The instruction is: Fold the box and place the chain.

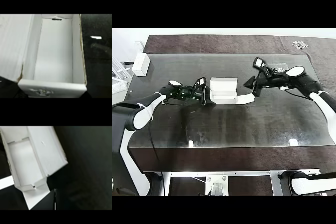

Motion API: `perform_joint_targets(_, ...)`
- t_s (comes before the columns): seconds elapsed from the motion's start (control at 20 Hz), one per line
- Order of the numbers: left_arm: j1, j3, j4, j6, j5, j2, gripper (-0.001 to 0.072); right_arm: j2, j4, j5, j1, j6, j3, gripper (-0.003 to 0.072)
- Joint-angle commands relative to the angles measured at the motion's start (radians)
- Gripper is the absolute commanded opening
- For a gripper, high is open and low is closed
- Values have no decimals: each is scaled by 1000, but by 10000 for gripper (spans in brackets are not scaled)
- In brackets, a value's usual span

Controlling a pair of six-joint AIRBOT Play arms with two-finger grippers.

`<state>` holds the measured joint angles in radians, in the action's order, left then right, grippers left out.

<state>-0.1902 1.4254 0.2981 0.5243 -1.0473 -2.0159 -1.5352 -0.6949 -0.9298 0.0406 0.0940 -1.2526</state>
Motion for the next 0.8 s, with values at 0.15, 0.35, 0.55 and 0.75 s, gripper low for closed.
perform_joint_targets(0.15, 0, 0, 0, 0, -1, -1, 393, -16, -230, 12, -155, 714, 3, 10)
perform_joint_targets(0.35, 0, 0, 0, 0, -1, -1, 393, -127, -151, -134, -227, 752, -3, 9)
perform_joint_targets(0.55, 0, 0, 0, 0, -1, -1, 393, -204, -36, -205, -167, 756, -5, 9)
perform_joint_targets(0.75, 0, 0, 0, 0, -1, -1, 393, -243, 1, -178, -50, 761, -20, 9)
